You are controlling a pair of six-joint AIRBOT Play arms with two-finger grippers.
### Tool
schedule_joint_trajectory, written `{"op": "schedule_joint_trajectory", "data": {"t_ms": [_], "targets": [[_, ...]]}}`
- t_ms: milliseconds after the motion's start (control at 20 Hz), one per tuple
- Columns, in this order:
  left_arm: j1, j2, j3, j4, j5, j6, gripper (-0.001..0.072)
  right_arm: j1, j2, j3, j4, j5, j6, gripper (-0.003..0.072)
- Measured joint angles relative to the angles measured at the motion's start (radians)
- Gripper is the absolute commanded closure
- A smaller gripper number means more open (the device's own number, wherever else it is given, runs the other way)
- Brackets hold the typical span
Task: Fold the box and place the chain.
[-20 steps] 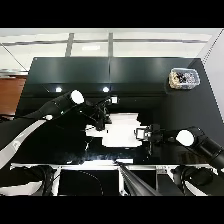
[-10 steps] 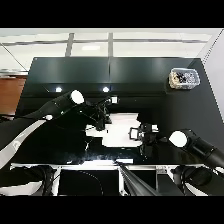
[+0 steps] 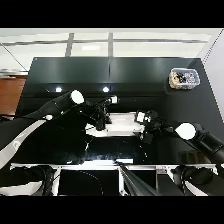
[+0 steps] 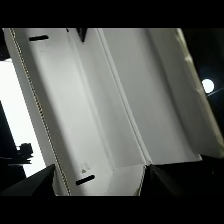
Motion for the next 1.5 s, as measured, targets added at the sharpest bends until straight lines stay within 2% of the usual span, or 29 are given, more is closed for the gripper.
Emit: {"op": "schedule_joint_trajectory", "data": {"t_ms": [400, 800, 1000, 1200, 1500], "targets": [[-0.010, 0.025, 0.000, 0.027, 0.008, 0.004, 0.0684, -0.068, -0.031, 0.007, 0.151, 0.032, -0.125, -0.0016], [-0.050, 0.046, 0.000, 0.106, 0.031, 0.022, 0.0683, -0.120, -0.042, 0.007, 0.216, 0.079, -0.237, -0.0008], [-0.055, 0.047, 0.000, 0.121, 0.044, 0.023, 0.0683, -0.147, -0.045, 0.007, 0.118, 0.080, -0.252, -0.0009], [-0.055, 0.047, 0.000, 0.125, 0.048, 0.023, 0.0682, -0.187, -0.046, 0.006, -0.004, 0.193, -0.234, -0.0009], [-0.055, 0.047, 0.000, 0.128, 0.048, 0.022, 0.0682, -0.119, -0.046, -0.044, -0.035, 0.283, -0.227, -0.0009]]}}
